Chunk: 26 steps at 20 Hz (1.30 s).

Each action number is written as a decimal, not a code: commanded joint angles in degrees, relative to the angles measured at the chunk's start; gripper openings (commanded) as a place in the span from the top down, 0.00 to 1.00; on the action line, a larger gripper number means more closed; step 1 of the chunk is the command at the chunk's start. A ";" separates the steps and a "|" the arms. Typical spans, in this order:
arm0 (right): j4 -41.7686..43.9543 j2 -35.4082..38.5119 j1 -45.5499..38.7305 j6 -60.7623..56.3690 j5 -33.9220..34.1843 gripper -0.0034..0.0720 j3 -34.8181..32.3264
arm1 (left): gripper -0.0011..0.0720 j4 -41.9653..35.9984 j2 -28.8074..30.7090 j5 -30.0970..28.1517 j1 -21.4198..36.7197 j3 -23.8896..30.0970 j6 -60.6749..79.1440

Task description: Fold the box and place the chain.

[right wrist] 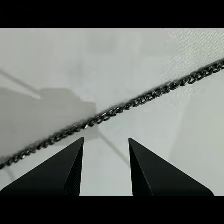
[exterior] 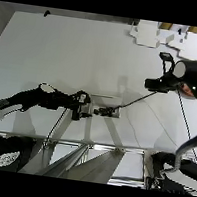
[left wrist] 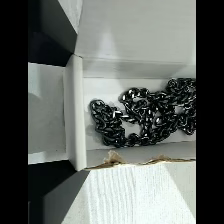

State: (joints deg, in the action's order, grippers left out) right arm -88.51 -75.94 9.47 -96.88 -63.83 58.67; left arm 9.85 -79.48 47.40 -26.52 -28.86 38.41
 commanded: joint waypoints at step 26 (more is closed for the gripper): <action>-0.13 -9.25 -0.50 -0.63 4.28 0.72 -2.25 | 0.78 0.02 0.02 0.00 0.00 -0.04 0.00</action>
State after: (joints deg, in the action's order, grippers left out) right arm -88.68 -84.44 8.99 -97.47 -59.46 56.45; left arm 9.85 -79.48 47.40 -26.52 -28.86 38.41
